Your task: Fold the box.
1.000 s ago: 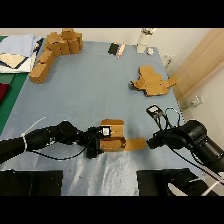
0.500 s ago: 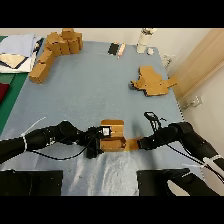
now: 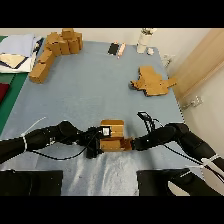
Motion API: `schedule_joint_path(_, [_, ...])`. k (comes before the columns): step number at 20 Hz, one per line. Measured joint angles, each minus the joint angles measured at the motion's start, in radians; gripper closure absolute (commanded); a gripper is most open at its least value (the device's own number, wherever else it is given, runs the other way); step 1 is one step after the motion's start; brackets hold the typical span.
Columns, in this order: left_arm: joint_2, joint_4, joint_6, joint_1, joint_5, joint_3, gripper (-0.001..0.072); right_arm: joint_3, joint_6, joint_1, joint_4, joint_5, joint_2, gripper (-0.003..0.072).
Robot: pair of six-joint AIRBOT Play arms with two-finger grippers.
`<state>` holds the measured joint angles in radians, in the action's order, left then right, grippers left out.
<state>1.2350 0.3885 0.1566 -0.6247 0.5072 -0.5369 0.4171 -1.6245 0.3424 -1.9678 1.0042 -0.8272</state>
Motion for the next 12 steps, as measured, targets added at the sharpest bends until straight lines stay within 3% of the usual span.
schedule_joint_path(2, [0.0, 0.0, 0.0, 0.0, 0.0, 0.0, 0.0254, 0.027, -0.004, 0.002, -0.002, -0.001, 0.0, 0.0682])
schedule_joint_path(5, [0.0, 0.0, 0.0, 0.0, 0.0, 0.0, 0.0254, 0.082, -0.006, 0.005, -0.001, 0.001, 0.001, 0.0573])
schedule_joint_path(9, [0.0, 0.0, 0.0, 0.0, 0.0, 0.0, 0.0254, 0.132, -0.007, 0.006, -0.009, 0.014, 0.0, 0.0572])
schedule_joint_path(11, [0.0, 0.0, 0.0, 0.0, 0.0, 0.0, 0.0254, 0.141, -0.007, 0.008, -0.025, 0.033, -0.006, 0.0285])
schedule_joint_path(12, [0.0, 0.0, 0.0, 0.0, 0.0, 0.0, 0.0254, 0.144, -0.007, 0.011, -0.034, 0.04, -0.009, 0.0281])
